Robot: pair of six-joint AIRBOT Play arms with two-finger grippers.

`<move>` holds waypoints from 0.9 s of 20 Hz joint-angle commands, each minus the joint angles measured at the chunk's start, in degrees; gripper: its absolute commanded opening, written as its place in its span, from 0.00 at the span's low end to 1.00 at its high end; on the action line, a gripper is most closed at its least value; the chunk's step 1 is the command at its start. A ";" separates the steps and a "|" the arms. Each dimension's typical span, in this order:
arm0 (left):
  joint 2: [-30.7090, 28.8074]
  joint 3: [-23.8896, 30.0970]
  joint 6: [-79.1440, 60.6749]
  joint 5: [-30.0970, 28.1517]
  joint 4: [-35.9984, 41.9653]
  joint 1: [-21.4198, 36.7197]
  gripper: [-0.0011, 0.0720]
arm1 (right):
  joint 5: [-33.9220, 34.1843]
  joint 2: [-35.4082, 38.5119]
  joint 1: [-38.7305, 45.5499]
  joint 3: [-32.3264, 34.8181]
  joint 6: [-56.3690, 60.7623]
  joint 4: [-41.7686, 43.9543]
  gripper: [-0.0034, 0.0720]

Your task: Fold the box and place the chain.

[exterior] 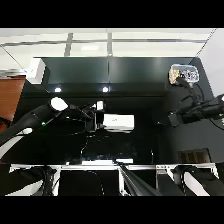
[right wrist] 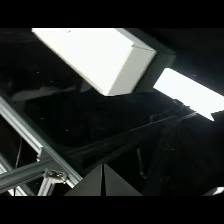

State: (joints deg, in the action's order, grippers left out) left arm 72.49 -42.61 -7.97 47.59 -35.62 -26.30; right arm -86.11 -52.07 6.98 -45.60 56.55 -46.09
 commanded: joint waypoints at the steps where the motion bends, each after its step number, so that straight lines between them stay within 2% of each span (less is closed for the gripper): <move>1: -2.12 -2.86 2.25 7.56 2.45 -1.55 0.99 | 2.67 2.67 2.19 -0.04 0.96 -2.16 0.07; 4: 0.94 -7.28 2.97 3.48 4.61 -5.60 0.98 | 8.72 2.64 2.21 0.07 1.11 -1.70 0.07; 9: 14.38 -18.67 10.54 3.41 4.52 -7.67 0.98 | 10.99 2.64 2.21 0.04 1.09 -2.38 0.07; 13: 19.17 -20.98 15.08 6.86 4.59 -7.67 0.98 | 11.65 2.64 2.21 0.07 1.09 -2.47 0.07; 18: 19.50 -20.98 16.00 8.46 4.50 -7.74 0.98 | 12.74 2.64 2.21 0.04 1.07 -2.49 0.07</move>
State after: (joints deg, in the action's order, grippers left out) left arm 91.18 -63.11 6.83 54.65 -31.14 -33.98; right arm -74.24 -49.47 9.19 -45.56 57.67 -48.51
